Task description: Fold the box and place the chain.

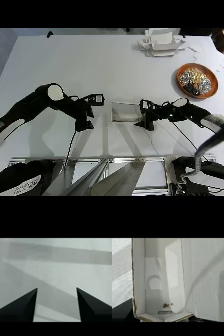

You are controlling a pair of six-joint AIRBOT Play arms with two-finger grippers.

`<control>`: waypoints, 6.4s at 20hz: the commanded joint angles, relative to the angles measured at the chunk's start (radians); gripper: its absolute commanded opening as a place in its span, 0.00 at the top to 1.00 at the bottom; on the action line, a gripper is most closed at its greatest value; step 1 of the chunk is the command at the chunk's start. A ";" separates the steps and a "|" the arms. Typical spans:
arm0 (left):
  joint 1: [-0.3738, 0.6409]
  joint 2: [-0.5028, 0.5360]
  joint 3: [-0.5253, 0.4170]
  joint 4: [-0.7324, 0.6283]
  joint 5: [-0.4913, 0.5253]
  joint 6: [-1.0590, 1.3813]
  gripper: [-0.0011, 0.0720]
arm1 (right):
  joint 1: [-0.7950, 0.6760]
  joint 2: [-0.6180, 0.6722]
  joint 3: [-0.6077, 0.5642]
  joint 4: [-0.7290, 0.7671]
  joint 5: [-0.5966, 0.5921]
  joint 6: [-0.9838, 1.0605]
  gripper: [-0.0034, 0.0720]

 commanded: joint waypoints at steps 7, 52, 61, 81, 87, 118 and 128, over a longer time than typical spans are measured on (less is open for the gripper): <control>0.054 -0.214 -0.065 -0.513 0.248 0.885 0.03 | 0.001 0.001 0.000 0.000 0.000 0.000 0.42; -0.045 -0.299 -0.047 -0.718 0.293 0.894 0.26 | 0.001 0.001 0.000 0.000 0.000 0.000 0.42; -0.060 -0.298 -0.047 -0.715 0.318 0.886 0.80 | 0.001 0.001 0.000 0.000 0.000 0.000 0.42; -0.060 -0.298 -0.047 -0.715 0.318 0.887 0.80 | 0.001 0.001 0.000 0.000 0.000 0.000 0.42; -0.060 -0.298 -0.047 -0.715 0.318 0.887 0.80 | 0.001 0.001 0.000 0.001 0.005 0.000 0.42; -0.060 -0.298 -0.047 -0.715 0.318 0.887 0.80 | -0.259 0.357 0.000 -0.438 0.233 0.434 0.13; -0.060 -0.298 -0.047 -0.715 0.318 0.887 0.80 | -0.259 0.481 0.000 -0.237 0.381 0.453 0.94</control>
